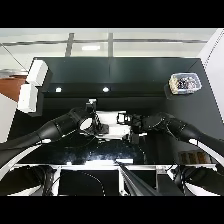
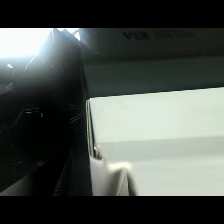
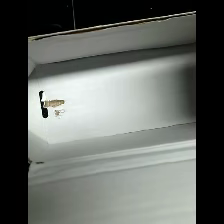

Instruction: Fold the box and place the chain.

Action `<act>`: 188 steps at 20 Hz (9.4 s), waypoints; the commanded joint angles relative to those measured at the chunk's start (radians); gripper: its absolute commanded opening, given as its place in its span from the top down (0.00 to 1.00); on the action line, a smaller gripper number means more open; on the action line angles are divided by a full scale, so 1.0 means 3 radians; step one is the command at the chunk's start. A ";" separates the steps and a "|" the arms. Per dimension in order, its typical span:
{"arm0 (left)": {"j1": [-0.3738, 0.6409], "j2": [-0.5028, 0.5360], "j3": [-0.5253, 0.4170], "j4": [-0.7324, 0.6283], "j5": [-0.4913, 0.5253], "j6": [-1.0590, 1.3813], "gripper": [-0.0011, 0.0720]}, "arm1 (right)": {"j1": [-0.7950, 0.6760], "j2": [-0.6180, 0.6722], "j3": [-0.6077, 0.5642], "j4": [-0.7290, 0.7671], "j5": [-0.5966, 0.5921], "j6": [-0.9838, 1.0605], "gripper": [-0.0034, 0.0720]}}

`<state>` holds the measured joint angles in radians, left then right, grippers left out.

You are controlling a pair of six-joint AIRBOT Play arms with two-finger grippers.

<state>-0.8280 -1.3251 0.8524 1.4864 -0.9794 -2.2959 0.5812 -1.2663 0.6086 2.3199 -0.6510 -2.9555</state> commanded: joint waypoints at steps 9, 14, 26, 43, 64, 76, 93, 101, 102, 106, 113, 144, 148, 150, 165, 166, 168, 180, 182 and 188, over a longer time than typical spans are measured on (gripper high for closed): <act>-0.0003 -0.0136 0.0178 0.0193 -0.0112 -0.0131 0.54 | 0.0001 0.0001 -0.0001 0.0003 -0.0001 0.0003 0.33; -0.0003 -0.0257 0.0263 0.0192 -0.0270 -0.0127 0.62 | 0.0001 0.0001 -0.0001 0.0003 -0.0003 0.0003 0.33; -0.0005 -0.0256 0.0301 0.0154 -0.0273 -0.0114 0.69 | 0.0001 0.0001 -0.0001 0.0003 -0.0004 0.0003 0.33; -0.0010 -0.0305 0.0399 0.0167 -0.0355 -0.0050 0.77 | 0.0001 0.0001 -0.0001 0.0003 -0.0005 0.0003 0.33; -0.0001 -0.0338 0.0465 0.0256 -0.0575 -0.0053 0.45 | 0.0001 0.0001 -0.0001 0.0003 -0.0006 0.0003 0.33; 0.0081 -0.0292 0.0464 0.0281 -0.0496 -0.0005 0.95 | -0.0005 0.0182 0.0001 -0.0153 0.0047 0.0022 0.02; 0.0081 -0.0197 0.0102 0.0242 -0.0141 -0.0051 0.95 | 0.0189 0.0407 0.0000 -0.0423 -0.0014 -0.0098 0.64; 0.0081 -0.0223 0.0103 0.0239 -0.0153 0.0051 0.95 | 0.0357 0.0315 0.0000 -0.0141 0.0192 0.0182 0.86; 0.0081 -0.0223 0.0103 0.0239 -0.0153 0.0051 0.95 | 0.0393 0.0298 0.0000 -0.0145 0.0253 0.0244 0.86; 0.0081 -0.0223 0.0103 0.0239 -0.0154 0.0051 0.95 | 0.0342 0.0303 0.0001 -0.0350 0.0197 0.0537 0.86; 0.0081 -0.0223 0.0103 0.0239 -0.0146 0.0050 0.95 | 0.0055 0.0704 0.0003 -0.0697 -0.0510 0.0708 0.52; 0.0081 -0.0223 0.0103 0.0238 -0.0085 0.0050 0.95 | 0.0463 0.0209 0.0000 -0.0080 0.0673 0.0360 0.61; 0.0081 -0.0223 0.0103 0.0228 -0.0085 0.0050 0.95 | 0.0459 0.0198 0.0000 -0.0084 0.0655 0.0388 0.73; 0.0081 -0.0223 0.0103 0.0228 -0.0085 0.0050 0.95 | 0.0459 0.0198 0.0000 -0.0084 0.0652 0.0418 0.73; 0.0081 -0.0223 0.0103 0.0229 -0.0084 0.0050 0.95 | -0.0061 0.0678 0.0004 -0.0406 0.0146 0.1956 0.92; 0.0081 -0.0223 0.0103 0.0229 -0.0084 0.0050 0.95 | -0.0257 0.0809 0.0004 -0.0407 -0.0008 0.2408 0.92; 0.0081 -0.0223 0.0103 0.0229 -0.0085 0.0050 0.95 | -0.0715 0.1080 0.0004 -0.0425 -0.0483 0.3223 0.92; 0.0081 -0.0237 0.0103 0.0240 -0.0076 0.0050 0.95 | -0.1152 0.0793 -0.0815 0.0244 -0.0384 0.4504 0.92; 0.0081 -0.0237 0.0103 0.0240 -0.0076 0.0050 0.95 | -0.0885 0.0571 -0.0754 0.0450 -0.0220 0.4400 0.92; 0.0081 -0.0237 0.0103 0.0239 -0.0079 0.0050 0.95 | -0.0730 0.0401 -0.0202 0.0360 -0.0528 0.4398 0.36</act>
<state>-0.8043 -1.3952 0.8829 1.5581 -1.0016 -2.2807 0.3496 -1.1248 0.4805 2.4306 -0.7517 -1.6321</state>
